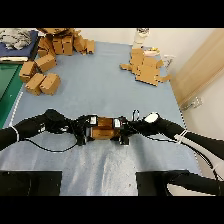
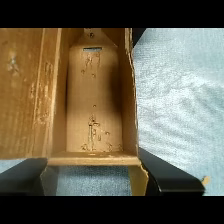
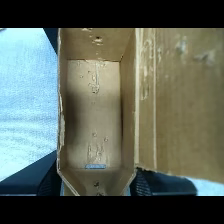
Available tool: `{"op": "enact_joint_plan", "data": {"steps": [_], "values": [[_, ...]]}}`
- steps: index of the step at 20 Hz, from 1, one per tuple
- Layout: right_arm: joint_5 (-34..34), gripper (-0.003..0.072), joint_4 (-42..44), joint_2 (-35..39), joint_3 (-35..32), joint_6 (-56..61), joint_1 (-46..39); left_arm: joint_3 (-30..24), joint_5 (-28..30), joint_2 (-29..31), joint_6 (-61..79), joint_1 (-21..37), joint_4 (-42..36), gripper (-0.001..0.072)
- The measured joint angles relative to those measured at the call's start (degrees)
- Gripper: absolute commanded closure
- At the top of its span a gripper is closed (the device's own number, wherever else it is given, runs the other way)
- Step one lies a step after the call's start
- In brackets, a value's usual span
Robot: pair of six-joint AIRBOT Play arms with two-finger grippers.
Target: Fold the box.
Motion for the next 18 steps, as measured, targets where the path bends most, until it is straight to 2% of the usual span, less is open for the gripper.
{"op": "enact_joint_plan", "data": {"steps": [3, 4, 5, 11, 18], "values": [[0.0, 0.0226, 0.0, 0.0, 0.0, 0.0, 0.0, 0.0, 0.0, 0.0, 0.0, 0.0, 0.0, 0.0232], [0.0, 0.0061, 0.0, 0.0, 0.0, -0.1, 0.0, 0.0, 0.0, 0.0, 0.0, 0.0, 0.0, 0.0232], [-0.2, -0.0034, 0.0, 0.0, 0.0, -0.2, 0.0, 0.0, 0.0, 0.0, -0.1, 0.0, 0.0, 0.0232], [2.2, -0.0034, -1.1, 2.2, 0.0, 0.7, -0.7, 0.0, -0.3, 0.0, 0.0, 0.0, 0.0, 0.0232], [8.3, -0.0033, -8.9, 12.5, 0.0, 11.0, -6.9, 0.0, 0.0, 0.0, 0.0, 0.0, 0.0, 0.0233]]}}
